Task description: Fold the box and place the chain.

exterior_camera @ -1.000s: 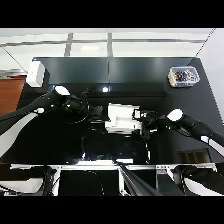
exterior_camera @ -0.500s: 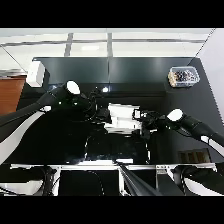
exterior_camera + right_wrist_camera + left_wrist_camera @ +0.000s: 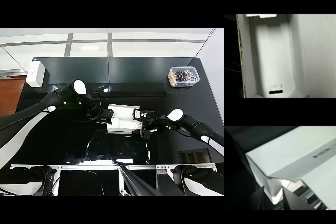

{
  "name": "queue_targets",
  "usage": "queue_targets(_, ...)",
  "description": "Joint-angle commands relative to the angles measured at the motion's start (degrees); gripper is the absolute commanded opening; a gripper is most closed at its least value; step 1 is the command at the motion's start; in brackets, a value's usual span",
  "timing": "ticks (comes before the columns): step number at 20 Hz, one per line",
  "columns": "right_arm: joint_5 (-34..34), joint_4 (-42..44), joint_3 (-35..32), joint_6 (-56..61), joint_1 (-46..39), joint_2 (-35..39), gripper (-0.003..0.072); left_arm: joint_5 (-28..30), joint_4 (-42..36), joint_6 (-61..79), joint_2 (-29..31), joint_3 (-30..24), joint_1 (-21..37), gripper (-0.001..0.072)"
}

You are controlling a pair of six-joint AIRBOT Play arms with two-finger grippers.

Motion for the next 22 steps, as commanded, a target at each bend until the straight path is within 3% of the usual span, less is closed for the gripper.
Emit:
queue_targets(1,-0.07,0.07,-0.02,0.07,0.04,0.00,0.0310,0.17,4.92,-3.69,0.02,0.15,-1.09,0.0270)
queue_targets(14,-0.09,0.07,-0.02,0.07,0.04,0.00,0.0310,5.11,21.51,-23.15,0.00,0.55,-8.68,0.0270)
queue_targets(22,-0.07,0.07,-0.02,0.07,0.04,0.00,0.0310,3.63,32.89,-36.89,-1.84,7.19,-15.56,0.0270)
